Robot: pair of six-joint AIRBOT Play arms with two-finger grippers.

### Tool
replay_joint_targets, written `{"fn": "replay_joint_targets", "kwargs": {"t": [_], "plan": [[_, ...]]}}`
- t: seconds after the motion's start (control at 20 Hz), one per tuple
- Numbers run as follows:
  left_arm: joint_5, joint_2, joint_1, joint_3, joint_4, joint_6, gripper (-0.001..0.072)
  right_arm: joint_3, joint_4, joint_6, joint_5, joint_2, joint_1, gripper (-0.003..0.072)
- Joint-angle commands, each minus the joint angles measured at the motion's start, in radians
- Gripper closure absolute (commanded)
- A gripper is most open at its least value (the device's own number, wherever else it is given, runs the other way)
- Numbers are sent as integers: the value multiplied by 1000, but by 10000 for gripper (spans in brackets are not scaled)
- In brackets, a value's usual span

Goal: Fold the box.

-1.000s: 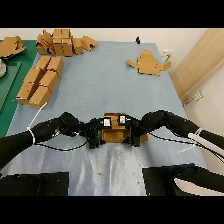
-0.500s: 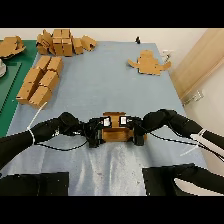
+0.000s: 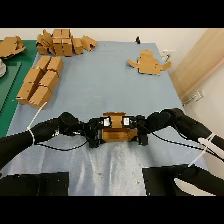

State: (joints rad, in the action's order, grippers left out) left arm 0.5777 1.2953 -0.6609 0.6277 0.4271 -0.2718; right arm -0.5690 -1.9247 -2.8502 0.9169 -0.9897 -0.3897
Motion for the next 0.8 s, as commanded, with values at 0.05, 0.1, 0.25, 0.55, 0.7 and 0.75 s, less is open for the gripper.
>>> {"fn": "replay_joint_targets", "kwargs": {"t": [0.05, 0.1, 0.25, 0.55, 0.7, 0.75], "plan": [[0, 0, 0, 1, 0, 0, 359, -1, 206, 228, 101, 117, 0, 121], [0, 0, 0, 1, 0, 0, 359, -1, 237, 291, 122, 149, 0, 120], [0, 0, 0, 1, 0, 0, 358, -1, 241, 315, 151, 220, -1, 121], [0, 1, 0, 1, 0, 0, 358, -1, 235, 315, 155, 268, -1, 121], [0, 1, 0, 1, 0, 0, 359, -1, 195, 315, 190, 268, -1, 121], [0, 0, 0, 1, 0, 0, 359, -1, 186, 315, 192, 268, -1, 121]]}}
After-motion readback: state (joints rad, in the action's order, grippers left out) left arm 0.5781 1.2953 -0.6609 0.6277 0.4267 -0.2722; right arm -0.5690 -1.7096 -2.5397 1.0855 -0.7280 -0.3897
